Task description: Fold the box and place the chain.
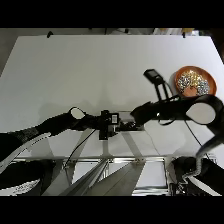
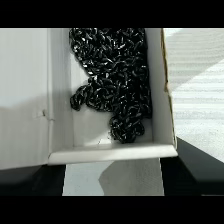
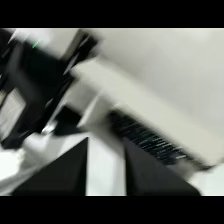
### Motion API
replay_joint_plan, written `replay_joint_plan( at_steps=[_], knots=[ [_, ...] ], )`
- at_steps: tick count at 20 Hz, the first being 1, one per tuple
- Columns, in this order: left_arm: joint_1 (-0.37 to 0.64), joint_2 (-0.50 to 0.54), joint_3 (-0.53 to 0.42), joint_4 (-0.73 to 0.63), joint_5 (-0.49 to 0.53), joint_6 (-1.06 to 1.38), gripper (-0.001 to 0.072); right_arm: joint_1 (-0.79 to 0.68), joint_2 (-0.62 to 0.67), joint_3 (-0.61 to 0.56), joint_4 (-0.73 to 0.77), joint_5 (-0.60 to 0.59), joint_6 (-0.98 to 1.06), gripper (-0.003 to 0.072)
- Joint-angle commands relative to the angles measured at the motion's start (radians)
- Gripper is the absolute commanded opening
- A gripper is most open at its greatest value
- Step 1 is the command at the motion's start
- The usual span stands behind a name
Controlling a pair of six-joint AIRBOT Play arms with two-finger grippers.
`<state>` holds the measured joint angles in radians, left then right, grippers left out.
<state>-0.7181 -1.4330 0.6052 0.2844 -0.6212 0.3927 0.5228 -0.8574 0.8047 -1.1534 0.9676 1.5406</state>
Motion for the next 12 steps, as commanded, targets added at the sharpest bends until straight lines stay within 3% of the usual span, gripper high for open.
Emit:
replay_joint_plan(
  at_steps=[1, 8, 12],
  knots=[
    [0.0, 0.001, 0.0, 0.0, 0.0, 0.001, 0.0201, -0.148, -0.006, 0.028, -0.122, -0.014, 0.005, 0.0165],
    [0.0, 0.001, 0.0, 0.0, 0.0, 0.0, 0.0201, -0.382, -0.202, 0.027, -0.3, 0.031, 0.007, 0.0162],
    [0.0, 0.001, 0.0, 0.0, 0.0, 0.0, 0.0201, -0.395, -0.351, 0.027, -0.311, 0.034, 0.006, 0.0388]
  ],
)
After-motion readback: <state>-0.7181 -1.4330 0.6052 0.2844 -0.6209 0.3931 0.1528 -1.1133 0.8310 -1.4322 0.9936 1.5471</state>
